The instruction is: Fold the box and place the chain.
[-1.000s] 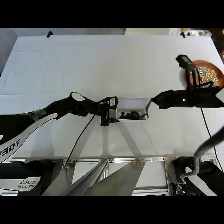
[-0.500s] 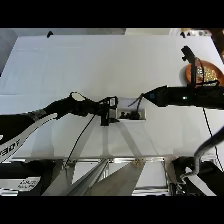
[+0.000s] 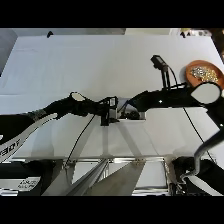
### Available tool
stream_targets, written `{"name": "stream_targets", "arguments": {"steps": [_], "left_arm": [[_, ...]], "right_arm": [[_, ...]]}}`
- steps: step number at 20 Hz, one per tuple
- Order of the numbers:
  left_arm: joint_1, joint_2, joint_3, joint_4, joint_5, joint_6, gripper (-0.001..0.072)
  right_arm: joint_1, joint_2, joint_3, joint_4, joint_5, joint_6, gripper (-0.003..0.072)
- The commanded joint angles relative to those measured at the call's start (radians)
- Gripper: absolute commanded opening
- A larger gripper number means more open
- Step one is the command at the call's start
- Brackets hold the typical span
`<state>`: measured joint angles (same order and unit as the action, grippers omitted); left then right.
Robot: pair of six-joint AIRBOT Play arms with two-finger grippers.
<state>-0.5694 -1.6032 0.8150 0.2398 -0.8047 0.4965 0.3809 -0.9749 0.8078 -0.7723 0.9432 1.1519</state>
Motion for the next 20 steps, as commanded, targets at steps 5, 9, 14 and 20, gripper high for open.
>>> {"name": "stream_targets", "arguments": {"steps": [5,9,14,20], "left_arm": [[0.000,0.000,0.000,0.000,0.000,0.000,0.0135],[0.000,0.000,0.000,0.000,0.000,0.000,0.0135],[0.000,0.000,0.000,0.000,0.000,0.000,0.0135],[0.000,0.000,0.000,0.000,0.000,0.000,0.0135]], "right_arm": [[0.019,-0.040,0.008,-0.148,0.007,0.069,0.0147],[0.000,-0.042,0.131,-0.186,0.007,-0.037,0.0187],[-0.090,-0.101,0.201,-0.315,-0.029,-0.129,0.0016],[-0.039,-0.245,0.199,-0.341,0.201,-0.372,0.0016]]}}
